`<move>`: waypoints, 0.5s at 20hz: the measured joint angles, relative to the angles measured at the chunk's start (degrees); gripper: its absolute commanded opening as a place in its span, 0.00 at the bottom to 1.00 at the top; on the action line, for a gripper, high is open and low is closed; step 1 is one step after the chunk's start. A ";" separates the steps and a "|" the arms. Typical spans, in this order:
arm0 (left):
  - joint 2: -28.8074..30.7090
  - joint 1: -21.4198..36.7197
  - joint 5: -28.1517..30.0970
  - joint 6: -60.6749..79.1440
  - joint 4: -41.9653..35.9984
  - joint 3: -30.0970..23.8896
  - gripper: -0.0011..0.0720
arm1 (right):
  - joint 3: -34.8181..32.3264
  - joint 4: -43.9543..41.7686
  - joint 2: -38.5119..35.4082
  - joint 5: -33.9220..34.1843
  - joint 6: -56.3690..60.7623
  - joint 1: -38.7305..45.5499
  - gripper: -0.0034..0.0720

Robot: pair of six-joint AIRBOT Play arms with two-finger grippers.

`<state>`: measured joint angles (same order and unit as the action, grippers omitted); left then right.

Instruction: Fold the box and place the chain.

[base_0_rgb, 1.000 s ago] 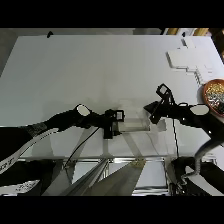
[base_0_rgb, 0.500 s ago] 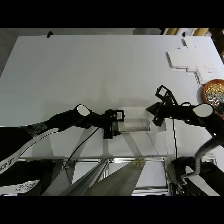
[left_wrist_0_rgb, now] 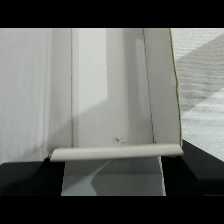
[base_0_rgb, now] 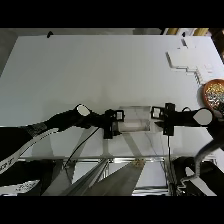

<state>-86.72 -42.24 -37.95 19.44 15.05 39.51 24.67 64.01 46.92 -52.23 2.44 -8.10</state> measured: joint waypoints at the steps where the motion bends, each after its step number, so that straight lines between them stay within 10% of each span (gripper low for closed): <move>1: 0.00 0.00 0.00 0.00 0.00 0.00 0.36 | 0.00 -0.15 0.13 -0.68 -2.08 -0.59 0.30; 10: 0.00 0.00 0.00 0.00 0.00 0.00 0.36 | -0.02 -7.17 7.98 -3.26 -11.28 -1.90 0.20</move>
<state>-86.72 -42.24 -37.95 19.44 15.05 39.51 24.64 56.84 54.89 -55.48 -8.84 -10.00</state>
